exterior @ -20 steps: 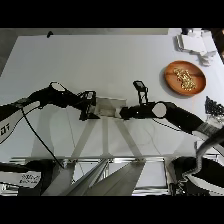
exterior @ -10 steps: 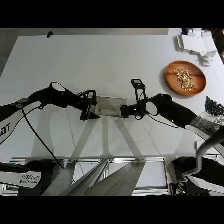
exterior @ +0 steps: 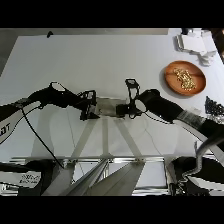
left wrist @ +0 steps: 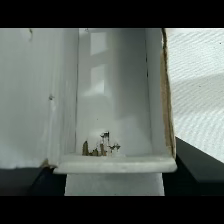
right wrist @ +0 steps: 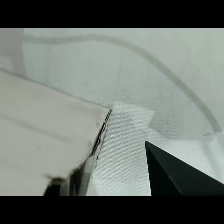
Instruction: Fold the box and place the chain.
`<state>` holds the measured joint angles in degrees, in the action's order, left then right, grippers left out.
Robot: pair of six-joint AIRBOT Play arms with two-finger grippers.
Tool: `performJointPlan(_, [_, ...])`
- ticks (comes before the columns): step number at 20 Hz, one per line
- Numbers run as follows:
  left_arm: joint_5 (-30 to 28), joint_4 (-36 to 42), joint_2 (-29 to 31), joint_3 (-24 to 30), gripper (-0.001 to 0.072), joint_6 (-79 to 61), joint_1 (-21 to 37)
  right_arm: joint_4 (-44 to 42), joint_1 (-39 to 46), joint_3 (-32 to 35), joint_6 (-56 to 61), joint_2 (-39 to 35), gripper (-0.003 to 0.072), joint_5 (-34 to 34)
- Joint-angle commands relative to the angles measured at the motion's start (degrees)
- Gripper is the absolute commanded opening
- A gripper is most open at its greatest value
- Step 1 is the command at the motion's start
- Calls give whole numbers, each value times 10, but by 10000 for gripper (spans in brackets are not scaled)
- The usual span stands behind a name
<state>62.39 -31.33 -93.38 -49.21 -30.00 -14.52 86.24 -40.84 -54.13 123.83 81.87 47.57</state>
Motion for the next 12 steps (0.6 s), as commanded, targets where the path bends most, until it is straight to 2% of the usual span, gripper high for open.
performJointPlan(1, [0, 0, 0, 0, 314, 0, 0, 58, -15, -13, 102, 20, 532, 19])
performJointPlan(3, [0, 0, 0, 0, 314, 0, 0, 63, -23, -13, 135, 26, 524, 19])
performJointPlan(5, [0, 0, 0, 0, 314, 0, 0, 72, -33, -16, 165, 33, 399, 16])
performJointPlan(7, [0, 0, 0, 0, 314, 0, 0, 80, -42, -21, 183, 34, 342, 0])
performJointPlan(9, [0, 0, 0, 0, 314, 0, 0, 80, -44, -24, 183, 34, 104, -12])
performJointPlan(10, [0, 0, 0, 0, 314, 0, 0, 80, -44, -25, 183, 34, 92, -17])
performJointPlan(11, [0, 0, 0, 0, 314, 0, 0, 80, -44, -25, 183, 34, 48, -21])
performJointPlan(12, [0, 0, 0, 0, 314, 0, 0, 80, -44, -25, 183, 34, 47, -25])
